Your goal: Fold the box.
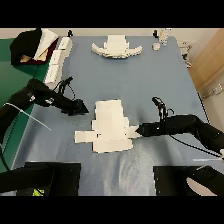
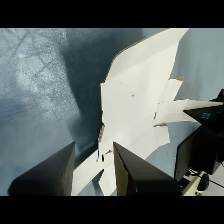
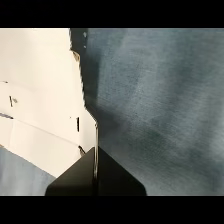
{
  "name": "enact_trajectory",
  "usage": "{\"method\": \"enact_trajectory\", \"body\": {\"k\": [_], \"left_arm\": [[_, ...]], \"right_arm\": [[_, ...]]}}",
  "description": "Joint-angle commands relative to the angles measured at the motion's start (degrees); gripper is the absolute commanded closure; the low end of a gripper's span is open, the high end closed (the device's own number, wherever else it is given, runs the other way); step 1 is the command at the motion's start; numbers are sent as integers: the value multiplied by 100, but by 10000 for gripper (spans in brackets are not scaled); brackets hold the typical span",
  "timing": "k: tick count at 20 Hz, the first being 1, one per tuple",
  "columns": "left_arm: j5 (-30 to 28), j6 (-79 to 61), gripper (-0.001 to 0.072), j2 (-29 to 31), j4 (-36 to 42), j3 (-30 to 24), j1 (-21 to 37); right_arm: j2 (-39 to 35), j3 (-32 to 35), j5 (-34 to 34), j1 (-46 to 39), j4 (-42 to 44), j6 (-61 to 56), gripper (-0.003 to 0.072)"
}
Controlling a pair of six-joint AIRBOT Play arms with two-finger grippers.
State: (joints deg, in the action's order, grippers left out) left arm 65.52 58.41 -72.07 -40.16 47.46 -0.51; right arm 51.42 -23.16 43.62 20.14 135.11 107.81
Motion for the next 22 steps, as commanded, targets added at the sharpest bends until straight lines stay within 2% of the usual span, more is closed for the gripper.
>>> {"method": "enact_trajectory", "body": {"k": [1,7,12,15,19,21,22], "left_arm": [[142,-778,356,-730,697,105,15],[826,-1279,356,-2214,1342,1182,-24],[1272,-1451,356,-3075,1340,2004,-308],[1613,-1589,356,-3340,1296,2240,-562],[2210,-1829,357,-3370,1145,2243,-691],[2315,-1840,358,-3368,1010,2243,-691],[2315,-1838,385,-3370,973,2243,-691]], "right_arm": [[-76,61,-111,33,-28,-28,684],[-76,63,-105,33,-81,-24,684],[-76,63,-105,33,-140,-24,684],[-76,63,-105,33,-142,-24,684],[-76,61,-101,31,-186,-24,684],[-76,63,-103,31,-186,-24,684],[-76,63,-103,31,-188,-24,684]]}}
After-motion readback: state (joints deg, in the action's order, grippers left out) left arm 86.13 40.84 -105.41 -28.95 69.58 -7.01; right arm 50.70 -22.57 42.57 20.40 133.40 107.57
